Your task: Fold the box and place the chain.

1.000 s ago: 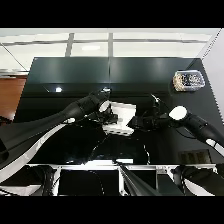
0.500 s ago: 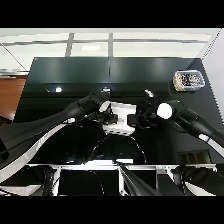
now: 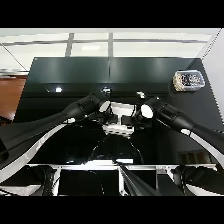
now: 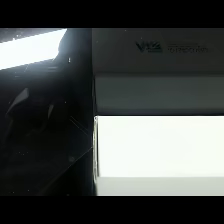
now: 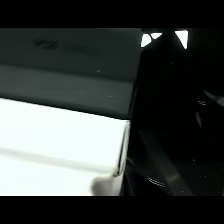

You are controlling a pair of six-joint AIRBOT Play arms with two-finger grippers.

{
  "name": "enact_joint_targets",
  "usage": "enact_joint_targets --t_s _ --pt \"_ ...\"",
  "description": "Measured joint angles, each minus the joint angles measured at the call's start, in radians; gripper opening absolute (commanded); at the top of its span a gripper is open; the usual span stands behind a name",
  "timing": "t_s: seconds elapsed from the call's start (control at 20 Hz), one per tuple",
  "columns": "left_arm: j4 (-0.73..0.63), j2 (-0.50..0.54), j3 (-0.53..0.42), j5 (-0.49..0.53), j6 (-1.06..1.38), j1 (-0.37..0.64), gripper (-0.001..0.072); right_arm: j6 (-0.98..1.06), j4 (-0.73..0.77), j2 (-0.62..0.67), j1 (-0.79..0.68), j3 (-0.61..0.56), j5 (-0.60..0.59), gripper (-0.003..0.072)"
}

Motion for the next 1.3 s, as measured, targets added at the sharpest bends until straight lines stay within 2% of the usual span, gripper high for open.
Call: enact_joint_targets --t_s 0.35,0.4,0.65,0.7,0.75,1.0,1.05,1.1,1.15,1.2,1.25,1.3 --pt "-0.001 0.0 0.0 0.0 0.0 0.0 0.0028 0.079 -0.027 -0.022 0.008 0.006 0.034 0.0254" --pt "-0.001 0.0 0.0 0.0 0.0 0.0 0.0028 0.09 -0.033 -0.024 0.008 0.006 0.035 0.0151" --pt "-0.002 0.0 0.0 0.001 0.0 0.0 0.0028 0.127 -0.042 -0.033 0.01 0.012 0.045 0.0123" --pt "-0.002 0.0 0.0 0.001 0.0 0.0 0.0028 0.128 -0.042 -0.037 0.01 0.016 0.051 0.0036" --pt "0.0 0.0 0.0 0.0 0.0 0.0 0.0028 0.131 -0.046 -0.041 0.01 0.02 0.058 0.0015" --pt "-0.002 0.0 0.0 0.002 0.001 0.0 0.0028 0.141 -0.056 -0.054 0.011 0.033 0.085 0.0019" --pt "-0.002 0.0 0.0 0.001 0.001 0.0 0.0028 0.142 -0.057 -0.055 0.011 0.034 0.088 0.0112" --pt "0.0 0.0 0.0 0.0 0.0 0.0 0.0028 0.144 -0.057 -0.055 0.011 0.034 0.09 0.0145" --pt "0.0 0.0 0.0 -0.002 0.0 0.0 0.0028 0.144 -0.058 -0.056 0.011 0.035 0.093 0.0145" --pt "0.0 0.0 0.0 -0.002 0.0 0.0 0.0028 0.145 -0.058 -0.056 0.011 0.035 0.093 0.0102" --pt "0.0 0.0 0.0 -0.001 0.0 0.0 0.0028 0.144 -0.056 -0.056 0.011 0.035 0.093 0.0015" --pt "-0.001 0.0 0.0 0.002 0.001 0.0 0.0028 0.143 -0.055 -0.056 0.011 0.036 0.093 0.0014"
